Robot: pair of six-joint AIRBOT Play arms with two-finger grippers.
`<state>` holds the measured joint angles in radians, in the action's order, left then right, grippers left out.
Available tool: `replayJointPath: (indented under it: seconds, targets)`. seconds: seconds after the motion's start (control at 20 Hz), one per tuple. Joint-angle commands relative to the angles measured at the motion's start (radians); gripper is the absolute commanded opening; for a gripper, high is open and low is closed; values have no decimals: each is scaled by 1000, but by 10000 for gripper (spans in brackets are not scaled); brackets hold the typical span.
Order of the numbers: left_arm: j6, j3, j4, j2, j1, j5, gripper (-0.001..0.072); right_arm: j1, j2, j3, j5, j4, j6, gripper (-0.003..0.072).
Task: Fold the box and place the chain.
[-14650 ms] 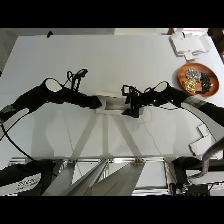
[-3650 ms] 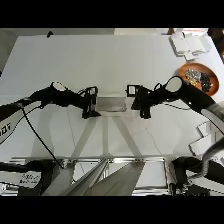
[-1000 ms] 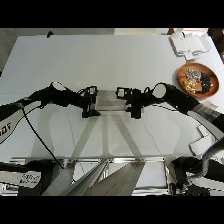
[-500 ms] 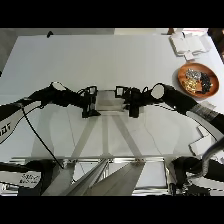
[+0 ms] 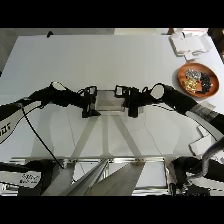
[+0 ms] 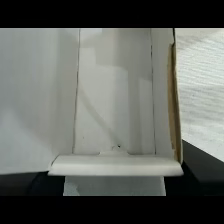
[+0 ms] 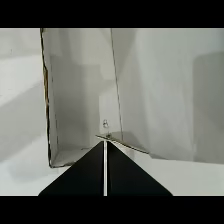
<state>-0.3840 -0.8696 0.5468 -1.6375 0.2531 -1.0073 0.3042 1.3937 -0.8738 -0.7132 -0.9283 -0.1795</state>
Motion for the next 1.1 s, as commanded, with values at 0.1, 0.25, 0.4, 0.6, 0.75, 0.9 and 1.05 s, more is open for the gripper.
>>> replayJointPath:
  seconds: [0.1,0.25,0.4,0.6,0.75,0.9,1.05]
  targets:
    - [0,0,0,1,0,1,517,0,-35,-1,-1,-111,-198,11]
    - [0,0,0,1,0,1,517,-3,-124,-1,-5,-248,-450,11]
    - [0,0,0,1,0,1,517,-51,-229,-1,-60,-420,-746,11]
    - [0,0,0,0,0,1,517,-231,-246,2,-280,-509,-981,12]
    - [0,0,0,1,0,1,517,-340,-196,35,-330,-393,-991,11]
    - [0,0,0,1,0,1,517,-357,-124,60,-334,-250,-991,8]
    - [0,0,0,1,0,1,517,-357,-30,60,-309,-63,-963,8]
